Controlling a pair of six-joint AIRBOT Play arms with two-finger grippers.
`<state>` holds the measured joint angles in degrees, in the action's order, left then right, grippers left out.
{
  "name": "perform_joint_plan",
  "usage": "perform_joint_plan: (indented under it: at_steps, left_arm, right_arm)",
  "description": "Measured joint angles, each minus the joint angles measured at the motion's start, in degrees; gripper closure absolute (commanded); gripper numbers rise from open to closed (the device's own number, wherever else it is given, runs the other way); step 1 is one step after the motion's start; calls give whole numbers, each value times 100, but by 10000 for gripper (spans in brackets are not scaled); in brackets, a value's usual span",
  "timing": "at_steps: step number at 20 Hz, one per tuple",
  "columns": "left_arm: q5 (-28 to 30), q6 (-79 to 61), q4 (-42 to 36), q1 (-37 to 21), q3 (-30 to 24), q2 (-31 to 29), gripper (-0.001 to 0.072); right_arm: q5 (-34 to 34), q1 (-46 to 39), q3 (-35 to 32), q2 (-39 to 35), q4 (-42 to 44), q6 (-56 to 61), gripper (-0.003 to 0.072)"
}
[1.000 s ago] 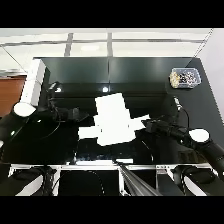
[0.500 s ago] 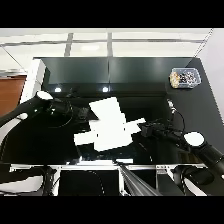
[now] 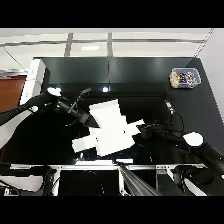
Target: Fold the box and place the chain.
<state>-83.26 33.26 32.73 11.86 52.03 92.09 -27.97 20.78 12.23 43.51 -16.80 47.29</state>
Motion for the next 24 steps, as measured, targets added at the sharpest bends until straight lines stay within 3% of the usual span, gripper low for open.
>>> perform_joint_plan:
  at_steps: [1, 2, 3, 4, 5, 6, 9, 13, 15, 18, 21, 24]
  left_arm:
    - [-28, -52, 122, 66, 35, 11, 495]
    - [-74, -90, 214, 120, 59, 20, 664]
    - [-74, -118, 326, 173, 79, 24, 682]
    - [-72, -142, 387, 208, 92, 31, 683]
    - [-74, -153, 446, 236, 101, 33, 684]
    - [-74, -162, 498, 247, 107, 33, 686]
    - [-107, 70, 868, 258, 168, -61, 688]
    - [116, 452, 1311, 304, 122, -745, 688]
    - [826, 275, 1213, 466, -195, -1368, 685]
    - [2487, -772, 901, 1012, -903, -2227, 683]
    - [3453, -2044, 960, 1598, -1281, -2498, 681]
    - [4087, -2691, 1152, 1967, -1416, -2382, 681]
  right_arm:
    - [-24, -2, 0, 0, -15, 2, 672]
    - [-28, 0, 0, 2, -35, 2, 672]
    - [-44, -2, -2, 2, -61, 2, 670]
    - [-81, -2, -2, 2, -101, 4, 582]
    - [-96, -2, -2, 0, -129, 13, 172]
    - [-96, -2, 2, 0, -155, 17, -19]
    - [-345, -50, 223, 0, -551, 20, -19]
    - [-1193, -229, 1141, 0, -2361, 4, -19]
    - [-1445, -278, 1576, 0, -3407, 2, -19]
    - [-1545, -308, 1902, 2, -4424, 0, -19]
    - [-1556, -321, 2026, 2, -4660, 4, -19]
    - [-1609, -326, 2068, 2, -4634, -256, -19]
